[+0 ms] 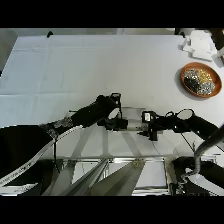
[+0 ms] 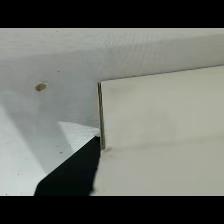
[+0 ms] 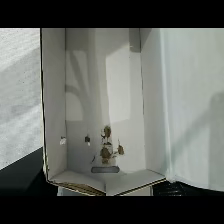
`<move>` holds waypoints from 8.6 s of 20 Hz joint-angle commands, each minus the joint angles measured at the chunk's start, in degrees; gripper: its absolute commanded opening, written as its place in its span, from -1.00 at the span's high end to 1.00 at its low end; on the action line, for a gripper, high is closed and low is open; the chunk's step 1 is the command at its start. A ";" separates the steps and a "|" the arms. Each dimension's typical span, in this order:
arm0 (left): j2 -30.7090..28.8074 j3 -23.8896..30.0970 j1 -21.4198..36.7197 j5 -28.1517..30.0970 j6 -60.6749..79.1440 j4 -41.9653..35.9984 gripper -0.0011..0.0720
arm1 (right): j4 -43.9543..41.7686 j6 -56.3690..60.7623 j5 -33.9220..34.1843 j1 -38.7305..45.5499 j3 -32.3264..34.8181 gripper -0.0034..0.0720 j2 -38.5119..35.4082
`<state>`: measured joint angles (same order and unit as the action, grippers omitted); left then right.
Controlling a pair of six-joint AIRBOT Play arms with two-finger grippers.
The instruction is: Fold the box and place the chain.
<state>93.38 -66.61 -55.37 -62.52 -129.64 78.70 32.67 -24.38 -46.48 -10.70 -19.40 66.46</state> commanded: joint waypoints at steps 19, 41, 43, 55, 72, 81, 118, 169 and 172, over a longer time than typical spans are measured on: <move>-7.21 -0.04 0.61 -1.38 4.66 3.34 -0.55 | -0.11 0.09 -0.04 0.00 0.00 -0.19 -0.02; -24.85 32.54 19.71 18.08 139.62 -39.91 -0.95 | -0.11 0.09 -0.02 0.00 0.00 -0.19 -0.02; -21.94 32.54 19.61 19.78 143.58 -45.66 -0.95 | -0.11 0.09 -0.02 0.00 0.00 -0.19 -0.02; -17.33 32.54 19.54 21.22 147.73 -53.64 -0.95 | -0.11 0.09 -0.02 0.00 0.00 -0.19 -0.02; -13.33 32.54 15.63 24.15 147.67 -57.55 -0.95 | -0.11 0.09 -0.02 0.00 0.00 -0.19 -0.02; -13.14 32.54 14.14 24.92 147.86 -60.70 -0.94 | -0.11 0.09 -0.02 0.00 0.00 -0.19 -0.02; -11.28 32.54 12.31 28.22 147.64 -63.89 0.11 | -0.59 -5.40 -1.07 0.00 0.00 -0.18 -0.02; -11.28 32.54 12.31 28.20 147.64 -63.89 0.11 | -11.58 19.58 -1.92 8.17 0.00 0.86 -8.02; -11.28 32.54 12.31 28.20 147.64 -63.89 0.11 | -8.15 19.69 -2.78 8.39 0.00 0.86 -13.99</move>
<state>82.15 -34.06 -43.13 -34.48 18.02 14.81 22.96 -4.56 -47.70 -2.42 -19.38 56.55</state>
